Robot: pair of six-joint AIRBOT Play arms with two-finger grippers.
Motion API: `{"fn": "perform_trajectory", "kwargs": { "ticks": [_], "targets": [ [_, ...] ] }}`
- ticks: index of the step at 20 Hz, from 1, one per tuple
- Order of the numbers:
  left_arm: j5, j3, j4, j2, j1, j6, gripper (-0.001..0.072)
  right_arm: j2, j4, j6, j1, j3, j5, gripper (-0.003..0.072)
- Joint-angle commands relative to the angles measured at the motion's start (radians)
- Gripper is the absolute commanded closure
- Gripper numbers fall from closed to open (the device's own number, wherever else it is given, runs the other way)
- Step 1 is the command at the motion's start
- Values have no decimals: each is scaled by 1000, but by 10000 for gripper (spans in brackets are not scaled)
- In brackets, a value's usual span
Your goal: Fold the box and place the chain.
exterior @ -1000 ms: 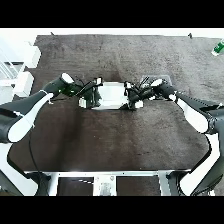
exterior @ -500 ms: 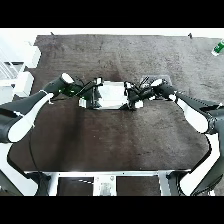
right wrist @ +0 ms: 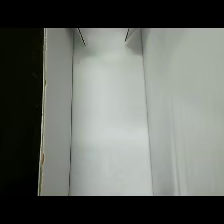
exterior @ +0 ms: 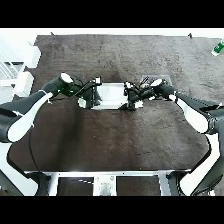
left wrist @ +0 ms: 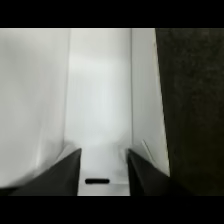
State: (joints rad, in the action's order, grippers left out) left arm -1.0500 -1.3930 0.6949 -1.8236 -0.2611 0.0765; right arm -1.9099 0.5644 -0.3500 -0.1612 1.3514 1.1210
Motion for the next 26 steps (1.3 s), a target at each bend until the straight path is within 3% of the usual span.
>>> {"fn": "perform_trajectory", "kwargs": {
  "ticks": [1,2,5,12,20,26],
  "targets": [
    [-78,-1,6,0,19,4,597,0,3,0,0,0,-2,123],
    [-93,-1,5,0,23,3,649,0,3,0,0,0,-2,123],
    [-106,-1,9,2,23,3,686,0,3,1,0,0,-2,123],
    [-116,0,12,98,35,-61,689,0,3,0,0,0,-2,123],
    [-146,23,19,222,139,-347,692,0,3,0,0,0,-2,123],
    [212,312,21,439,147,-798,692,0,3,0,0,0,-2,123]
  ]
}}
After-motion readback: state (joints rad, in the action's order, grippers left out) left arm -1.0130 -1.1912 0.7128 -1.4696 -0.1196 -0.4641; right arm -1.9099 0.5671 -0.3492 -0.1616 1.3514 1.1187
